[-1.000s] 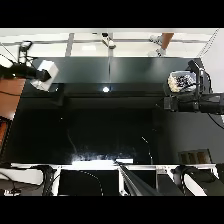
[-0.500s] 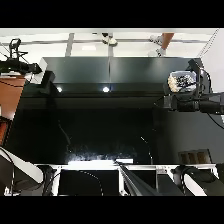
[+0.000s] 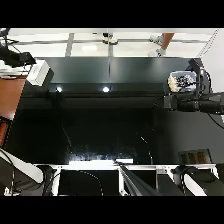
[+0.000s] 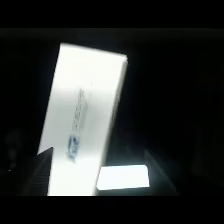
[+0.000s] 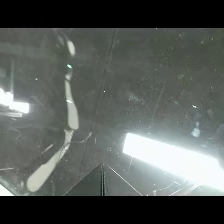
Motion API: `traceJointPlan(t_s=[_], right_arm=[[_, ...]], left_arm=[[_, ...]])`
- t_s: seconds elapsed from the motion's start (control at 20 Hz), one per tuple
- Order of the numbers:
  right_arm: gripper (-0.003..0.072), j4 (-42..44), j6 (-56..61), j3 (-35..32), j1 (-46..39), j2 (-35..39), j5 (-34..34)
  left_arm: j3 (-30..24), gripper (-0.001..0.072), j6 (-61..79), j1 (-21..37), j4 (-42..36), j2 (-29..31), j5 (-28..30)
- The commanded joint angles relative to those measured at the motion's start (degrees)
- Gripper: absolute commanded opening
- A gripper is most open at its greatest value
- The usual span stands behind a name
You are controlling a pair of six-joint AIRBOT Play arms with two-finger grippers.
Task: Fold the box and place the chain.
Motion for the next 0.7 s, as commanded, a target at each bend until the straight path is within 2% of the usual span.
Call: traceJointPlan(t_s=[0.0, 0.05, 0.15, 0.25, 0.4, 0.5, 0.55, 0.65], right_arm=[[0.0012, -0.5, -2.1, 0.9, -0.1, 0.1, 0.3], [0.0012, -0.5, -2.0, 1.5, -0.1, 0.1, 0.8], [0.0011, -1.9, -1.8, 3.0, 0.0, 0.4, 2.4], [0.0011, -7.8, 0.3, 3.0, 0.0, 2.0, 2.5], [0.0011, -18.3, 4.2, 1.8, 0.0, 4.7, 0.2], [0.0011, -25.2, 7.2, -1.7, 0.0, 8.3, -4.2], [0.0011, -28.6, 9.1, -4.6, 0.0, 10.4, -7.8], [0.0011, -31.6, 12.0, -11.3, 0.0, 12.8, -15.9]], left_arm=[[-3.4, 0.0145, -19.6, 0.0, 3.8, 8.0, -16.0], [-5.4, 0.0023, -17.9, -0.3, 2.1, 10.1, -20.0], [-11.3, 0.0023, -13.2, -2.7, 0.6, 15.8, -22.8], [-22.6, 0.0022, -10.6, -7.2, 0.1, 25.7, -15.2], [-46.2, 0.0024, -9.4, -15.3, 0.0, 45.0, 5.5], [-62.2, 0.0025, -9.2, -19.2, 0.0, 58.0, 15.1], [-69.5, 0.0025, -8.0, -20.4, 0.0, 64.0, 17.7], [-79.5, 0.0024, -7.7, -20.6, 0.3, 72.4, 18.6]])
